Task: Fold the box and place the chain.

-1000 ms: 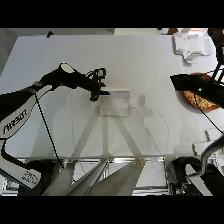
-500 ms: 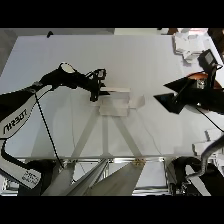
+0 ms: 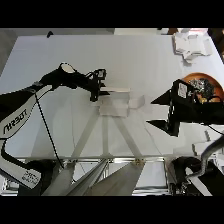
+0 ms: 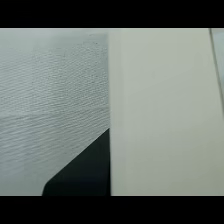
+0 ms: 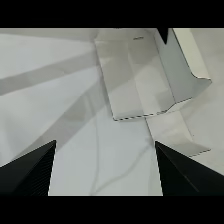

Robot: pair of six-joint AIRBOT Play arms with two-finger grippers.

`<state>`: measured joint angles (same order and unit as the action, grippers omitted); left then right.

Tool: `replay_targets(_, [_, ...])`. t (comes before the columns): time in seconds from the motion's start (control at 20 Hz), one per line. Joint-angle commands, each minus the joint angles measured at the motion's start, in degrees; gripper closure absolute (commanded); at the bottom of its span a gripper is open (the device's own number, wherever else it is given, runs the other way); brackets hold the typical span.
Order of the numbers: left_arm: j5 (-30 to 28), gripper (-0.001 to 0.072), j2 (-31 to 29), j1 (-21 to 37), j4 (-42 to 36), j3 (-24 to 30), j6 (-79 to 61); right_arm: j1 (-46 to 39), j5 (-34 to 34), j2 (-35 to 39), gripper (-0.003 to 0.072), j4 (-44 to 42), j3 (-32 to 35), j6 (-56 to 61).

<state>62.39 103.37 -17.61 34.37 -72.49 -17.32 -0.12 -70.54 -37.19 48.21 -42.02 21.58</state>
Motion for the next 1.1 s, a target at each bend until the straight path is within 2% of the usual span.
replay_targets(0.0, [0.0, 0.0692, 0.0, 0.0, 0.0, 0.0, 0.0, 0.8, 1.4, -0.1, -0.0008, -0.6, -0.1, -2.2])
replay_targets(0.1, [0.0, 0.0692, 0.0, 0.0, 0.0, 0.0, 0.0, 0.8, 5.7, -1.3, -0.0008, 0.0, -0.1, -5.1])
replay_targets(0.2, [0.0, 0.0692, 0.0, 0.0, 0.0, 0.0, 0.0, 0.8, 7.2, -4.5, -0.0008, 0.0, 0.0, -9.0])
replay_targets(0.45, [0.0, 0.0692, 0.0, 0.0, 0.0, 0.0, 0.0, 0.8, 9.0, -18.5, -0.0008, -2.5, 1.6, -21.8])
replay_targets(0.6, [0.0, 0.0692, 0.0, 0.0, 0.0, 0.0, 0.0, 0.8, 16.6, -25.6, -0.0007, -9.8, 4.4, -32.1])
replay_targets(0.75, [0.0, 0.0692, 0.0, 0.0, 0.0, 0.0, 0.0, 0.8, 24.7, -29.2, -0.0007, -19.8, 7.4, -44.9])
replay_targets(1.05, [0.0, 0.0692, 0.0, 0.0, 0.0, 0.0, 0.0, 3.0, 26.8, -37.4, -0.0007, -22.0, 8.2, -54.2])
